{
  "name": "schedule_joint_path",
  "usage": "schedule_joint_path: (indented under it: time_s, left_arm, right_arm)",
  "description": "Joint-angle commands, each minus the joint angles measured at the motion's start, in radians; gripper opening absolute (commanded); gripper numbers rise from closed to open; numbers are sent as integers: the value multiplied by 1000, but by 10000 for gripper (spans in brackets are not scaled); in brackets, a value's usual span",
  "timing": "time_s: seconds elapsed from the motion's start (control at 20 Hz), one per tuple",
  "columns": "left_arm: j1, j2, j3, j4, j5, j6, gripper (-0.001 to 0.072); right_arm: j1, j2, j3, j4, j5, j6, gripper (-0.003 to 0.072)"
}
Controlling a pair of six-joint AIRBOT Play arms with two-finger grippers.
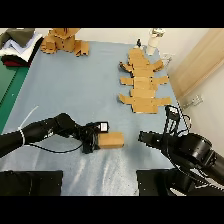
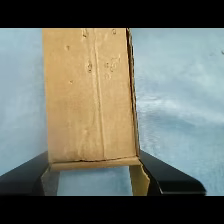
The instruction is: Fold the box.
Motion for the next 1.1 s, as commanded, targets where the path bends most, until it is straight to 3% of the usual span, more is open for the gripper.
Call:
schedule_joint_path:
  time_s: [0.0,0.2,0.4,0.55,0.7,0.9,1.05]
  left_arm:
    - [64,47,1,23,60,-175,294]
    - [256,107,4,195,154,-419,294]
    - [536,61,98,403,167,-639,294]
    - [730,-80,285,433,159,-737,294]
    - [845,-259,528,433,128,-853,294]
    - [880,-454,812,434,132,-919,294]
    - [878,-589,968,434,109,-964,294]
  right_arm:
    - [0,-18,1,10,15,1,4]
    - [0,-32,1,0,43,1,4]
    - [0,-64,1,-24,90,1,5]
    - [0,-101,1,-32,125,1,4]
    - [0,-144,1,-32,152,1,5]
    - [0,-196,1,-32,205,27,5]
    - [0,-224,1,-32,257,44,4]
